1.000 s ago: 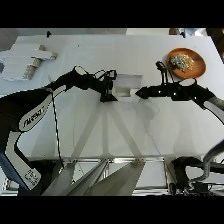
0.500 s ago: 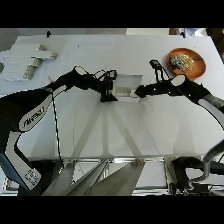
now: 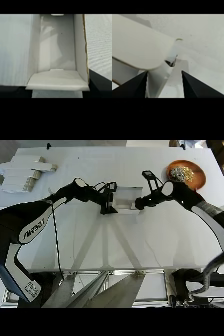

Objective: Fold the box and place the chain.

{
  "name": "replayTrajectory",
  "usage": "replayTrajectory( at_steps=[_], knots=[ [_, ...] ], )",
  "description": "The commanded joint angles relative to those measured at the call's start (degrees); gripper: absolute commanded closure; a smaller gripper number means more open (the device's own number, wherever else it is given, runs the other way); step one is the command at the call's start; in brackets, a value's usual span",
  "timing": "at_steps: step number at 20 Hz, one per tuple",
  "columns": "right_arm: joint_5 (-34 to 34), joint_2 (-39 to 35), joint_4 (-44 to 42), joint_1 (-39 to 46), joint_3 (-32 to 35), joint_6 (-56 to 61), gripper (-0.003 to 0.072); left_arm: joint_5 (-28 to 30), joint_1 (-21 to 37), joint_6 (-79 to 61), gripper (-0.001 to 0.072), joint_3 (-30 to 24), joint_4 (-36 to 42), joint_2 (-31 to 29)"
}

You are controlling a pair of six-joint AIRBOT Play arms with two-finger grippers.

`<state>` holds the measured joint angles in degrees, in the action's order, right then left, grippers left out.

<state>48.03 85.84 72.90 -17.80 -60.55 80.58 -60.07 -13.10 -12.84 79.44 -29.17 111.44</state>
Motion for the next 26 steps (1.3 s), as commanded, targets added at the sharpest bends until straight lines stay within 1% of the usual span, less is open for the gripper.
replayTrajectory(
  at_steps=[1,6,8,10,11,13,15,22,23,26],
  knots=[
    [2.64,1.86,5.84,-2.82,-2.40,7.72,0.0229,0.02,0.04,0.00,0.0334,0.00,0.00,0.02],
    [9.77,4.96,14.73,-5.25,-8.76,15.93,0.0231,0.04,0.04,0.00,0.0334,0.00,0.00,0.02],
    [11.37,5.46,17.20,-5.84,-9.75,17.49,0.0231,0.02,0.04,0.00,0.0334,0.00,0.00,0.02],
    [11.76,5.53,17.55,-6.01,-9.79,18.25,0.0233,0.02,0.04,0.00,0.0334,0.00,0.00,0.02],
    [12.17,5.55,18.03,-6.08,-9.81,18.23,0.0253,0.02,0.04,0.00,0.0334,0.00,0.00,0.02],
    [13.18,5.53,19.93,-6.19,-9.81,18.23,0.0256,0.02,0.04,0.00,0.0334,0.00,0.00,0.02],
    [12.98,5.53,19.87,-6.19,-9.81,18.53,0.0255,0.02,0.04,0.00,0.0334,0.00,0.00,0.02],
    [12.41,5.60,18.01,-6.19,-9.79,26.32,0.0260,0.02,0.04,0.00,0.0334,0.00,0.00,0.02],
    [12.26,5.62,17.79,-6.36,-9.79,27.80,0.0283,0.02,0.04,0.00,0.0334,0.00,0.00,0.02],
    [10.38,6.16,16.96,-7.15,-10.12,28.74,0.0301,0.02,0.04,0.00,0.0334,0.00,0.00,0.02]
  ],
)
